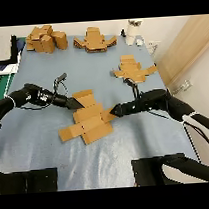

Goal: Fold the box.

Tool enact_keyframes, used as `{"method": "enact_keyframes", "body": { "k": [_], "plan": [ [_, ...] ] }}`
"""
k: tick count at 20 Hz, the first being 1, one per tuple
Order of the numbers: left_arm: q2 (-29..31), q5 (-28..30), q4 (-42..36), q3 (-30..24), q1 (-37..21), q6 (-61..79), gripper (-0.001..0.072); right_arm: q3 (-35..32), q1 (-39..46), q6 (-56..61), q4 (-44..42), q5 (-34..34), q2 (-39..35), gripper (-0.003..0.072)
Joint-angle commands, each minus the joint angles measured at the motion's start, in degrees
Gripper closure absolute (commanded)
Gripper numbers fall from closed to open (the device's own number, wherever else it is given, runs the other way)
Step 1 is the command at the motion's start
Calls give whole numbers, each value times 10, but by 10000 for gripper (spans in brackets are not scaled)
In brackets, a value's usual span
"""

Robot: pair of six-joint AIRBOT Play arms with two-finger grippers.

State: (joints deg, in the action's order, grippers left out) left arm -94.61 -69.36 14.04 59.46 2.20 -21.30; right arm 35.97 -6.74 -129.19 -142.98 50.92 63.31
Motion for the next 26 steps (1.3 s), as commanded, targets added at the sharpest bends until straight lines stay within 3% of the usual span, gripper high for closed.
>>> {"method": "enact_keyframes", "body": {
  "k": [1, 4, 5, 6, 8, 14, 22, 26],
  "plan": [
    [2, -27, -4, 36, 23, 59, 696, 44, 51, 87, 53, 3, -2, 190],
    [3, -28, 4, 47, 71, 128, 696, 97, 101, 104, 52, 12, -2, 191],
    [5, -15, 11, 47, 86, 140, 696, 112, 111, 113, 52, 12, -2, 210],
    [10, -3, 13, 45, 100, 161, 697, 122, 116, 123, 51, 12, -2, 279],
    [29, 27, 12, 31, 122, 201, 697, 128, 116, 137, 51, 11, -2, 292],
    [95, 135, -28, -56, 129, 337, 697, 126, 114, 149, 52, 8, 0, 330],
    [97, 141, -37, -101, 151, 402, 697, 126, 113, 152, 50, -10, 0, 351],
    [115, 196, -38, -103, 160, 428, 697, 126, 113, 152, 50, -17, 0, 351]
  ]
}}
